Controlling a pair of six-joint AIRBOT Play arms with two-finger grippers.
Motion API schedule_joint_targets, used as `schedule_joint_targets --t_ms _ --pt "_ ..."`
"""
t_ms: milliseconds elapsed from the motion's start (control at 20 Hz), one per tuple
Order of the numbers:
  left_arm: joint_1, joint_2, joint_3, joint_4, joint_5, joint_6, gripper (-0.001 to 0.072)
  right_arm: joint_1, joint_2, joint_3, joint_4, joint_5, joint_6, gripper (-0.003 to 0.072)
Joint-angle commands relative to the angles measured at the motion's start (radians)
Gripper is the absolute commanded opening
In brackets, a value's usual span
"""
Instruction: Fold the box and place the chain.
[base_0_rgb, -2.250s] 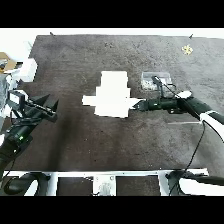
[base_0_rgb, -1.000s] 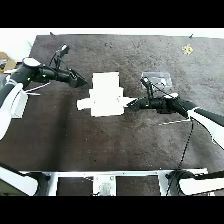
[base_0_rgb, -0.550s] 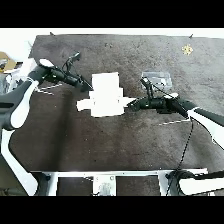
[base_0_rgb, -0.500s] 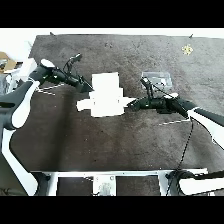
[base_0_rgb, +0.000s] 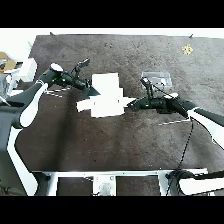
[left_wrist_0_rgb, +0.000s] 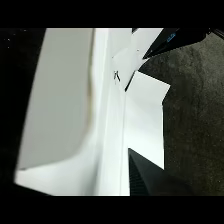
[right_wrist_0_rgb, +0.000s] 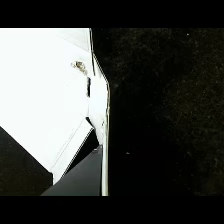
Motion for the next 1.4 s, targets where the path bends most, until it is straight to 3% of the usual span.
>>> schedule_joint_targets --t_ms 0,100,200,300,350,400,500,600,850,1050,1350 --pt "-0.004 -0.003 0.001 0.034 0.008 -0.005 0.0342 0.001 -0.001 0.001 0.0 0.0 0.001 -0.0001" --pt "-0.004 -0.003 0.001 0.044 0.006 -0.005 0.034 0.001 -0.001 0.001 0.0 0.0 0.001 -0.0001" --pt "-0.004 -0.003 0.001 0.056 0.011 -0.004 0.0181 0.0 -0.001 0.001 0.0 -0.001 0.001 -0.0001" --pt "-0.004 -0.003 0.001 0.058 0.021 0.007 0.0138 0.0 -0.001 0.001 0.0 0.0 0.001 -0.0001" --pt "-0.004 -0.003 0.001 0.058 0.031 0.008 0.0035 0.0 -0.001 0.001 0.0 0.0 0.001 -0.0001" --pt "-0.004 -0.003 0.001 0.058 0.037 0.027 0.001 0.0 -0.001 0.001 0.0 -0.001 0.001 -0.0001" --pt "-0.004 -0.003 0.001 0.058 0.042 0.048 0.001 0.0 -0.001 0.001 0.0 -0.001 0.001 0.0002" --pt "-0.004 -0.003 0.001 0.058 0.039 0.078 0.001 -0.003 0.002 0.003 0.0 0.005 -0.011 0.0353" --pt "-0.004 -0.003 0.001 0.058 0.043 0.238 0.001 -0.069 0.076 0.007 0.001 0.019 -0.029 0.0364" --pt "-0.004 -0.003 0.001 0.058 0.113 0.392 0.0011 -0.143 0.146 0.008 0.001 0.018 -0.029 0.0364" --pt "-0.004 -0.003 0.0 0.071 0.19 0.449 0.001 -0.159 0.145 0.008 0.003 0.015 -0.056 0.0363"
